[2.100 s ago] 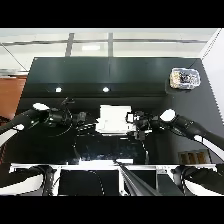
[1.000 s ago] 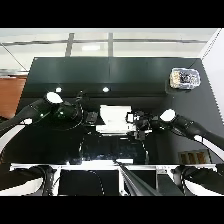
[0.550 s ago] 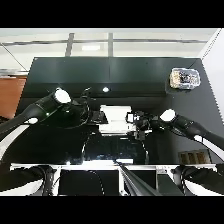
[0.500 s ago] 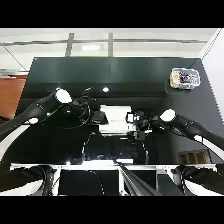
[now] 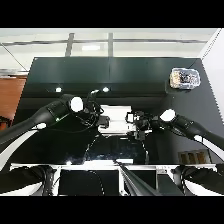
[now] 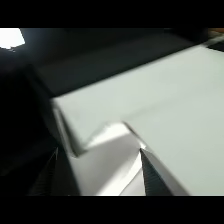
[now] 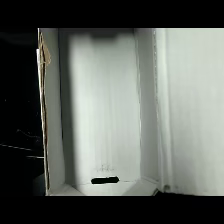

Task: Fold the box and place the chain.

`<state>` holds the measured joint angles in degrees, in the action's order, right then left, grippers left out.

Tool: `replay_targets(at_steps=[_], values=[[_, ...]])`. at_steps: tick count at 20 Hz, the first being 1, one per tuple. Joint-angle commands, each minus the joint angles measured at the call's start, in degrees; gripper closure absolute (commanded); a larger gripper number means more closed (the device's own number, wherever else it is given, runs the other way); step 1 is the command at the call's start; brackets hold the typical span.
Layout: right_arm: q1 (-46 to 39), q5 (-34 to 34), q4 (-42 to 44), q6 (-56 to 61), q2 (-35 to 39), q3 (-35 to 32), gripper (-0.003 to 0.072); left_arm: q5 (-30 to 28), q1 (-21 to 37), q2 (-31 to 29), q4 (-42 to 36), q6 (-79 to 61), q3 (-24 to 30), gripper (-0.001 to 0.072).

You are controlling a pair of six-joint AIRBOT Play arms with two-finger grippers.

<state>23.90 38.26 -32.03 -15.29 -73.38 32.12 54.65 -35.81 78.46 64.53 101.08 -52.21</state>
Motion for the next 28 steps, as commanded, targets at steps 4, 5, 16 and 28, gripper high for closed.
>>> replay_targets(at_steps=[4, 5, 16, 28], values=[[0.02, 0.0, 0.02, 0.02, -0.04, 0.0, 0.0382, -0.2, -3.21, 0.13, 10.88, 9.09, -0.11, 0.0163], [0.02, 0.0, 0.02, 0.02, -0.04, 0.0, 0.0383, 0.66, -3.82, 0.37, 12.83, 9.25, -0.13, 0.0187], [0.02, 0.02, 0.02, 0.02, -0.04, 0.0, 0.0382, 6.54, -10.38, 4.98, 23.34, 25.66, -7.54, 0.0187], [0.02, 0.02, 0.0, 0.02, -0.04, 0.0, 0.0382, 6.54, -10.49, 6.12, 21.75, 28.33, -7.58, 0.0558]])
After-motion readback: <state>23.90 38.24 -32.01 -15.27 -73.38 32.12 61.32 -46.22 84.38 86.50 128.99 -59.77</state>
